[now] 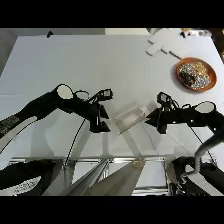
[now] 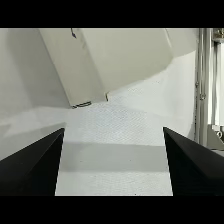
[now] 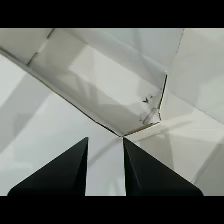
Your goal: Fold the box and place the chain.
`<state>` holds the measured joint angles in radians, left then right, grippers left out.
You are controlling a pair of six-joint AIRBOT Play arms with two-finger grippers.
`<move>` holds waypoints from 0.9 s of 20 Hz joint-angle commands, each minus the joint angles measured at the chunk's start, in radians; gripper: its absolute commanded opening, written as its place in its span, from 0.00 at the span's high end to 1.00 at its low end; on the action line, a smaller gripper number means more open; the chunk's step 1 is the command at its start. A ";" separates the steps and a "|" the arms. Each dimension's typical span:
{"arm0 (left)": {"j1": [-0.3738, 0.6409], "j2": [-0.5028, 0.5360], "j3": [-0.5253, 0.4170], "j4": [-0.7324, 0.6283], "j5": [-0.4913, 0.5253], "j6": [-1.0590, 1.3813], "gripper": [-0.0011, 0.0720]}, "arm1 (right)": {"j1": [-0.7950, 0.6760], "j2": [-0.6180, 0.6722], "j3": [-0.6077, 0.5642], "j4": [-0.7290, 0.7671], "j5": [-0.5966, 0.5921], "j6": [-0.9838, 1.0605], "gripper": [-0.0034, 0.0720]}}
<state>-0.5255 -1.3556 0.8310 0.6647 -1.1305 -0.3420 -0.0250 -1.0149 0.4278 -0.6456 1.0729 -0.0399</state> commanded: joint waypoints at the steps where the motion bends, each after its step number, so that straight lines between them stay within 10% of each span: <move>1: 0.000 -0.002 0.000 0.002 -0.011 -0.056 0.04 | 0.001 0.000 0.000 -0.017 0.086 0.044 0.75; 5: 0.000 -0.002 0.000 0.005 -0.069 -0.103 0.05 | 0.001 0.000 0.000 0.021 0.120 0.071 0.75; 7: 0.000 -0.002 0.000 0.006 -0.053 -0.110 0.36 | 0.001 0.001 0.000 0.035 0.120 0.070 0.75; 9: -0.001 -0.002 0.000 0.007 -0.059 -0.111 0.42 | 0.001 0.001 0.000 0.053 0.120 0.070 0.75; 13: -0.014 -0.002 0.000 0.065 -0.064 -0.151 0.02 | 0.001 0.001 0.000 0.055 0.119 0.069 0.74; 18: -0.181 -0.002 -0.019 0.262 0.079 -0.209 0.02 | 0.001 0.001 0.000 0.055 0.120 0.069 0.74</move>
<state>-0.6197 -1.3571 0.8230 0.8169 -1.1568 -0.5232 -0.0250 -1.0149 0.4278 -0.5930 1.1912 0.0296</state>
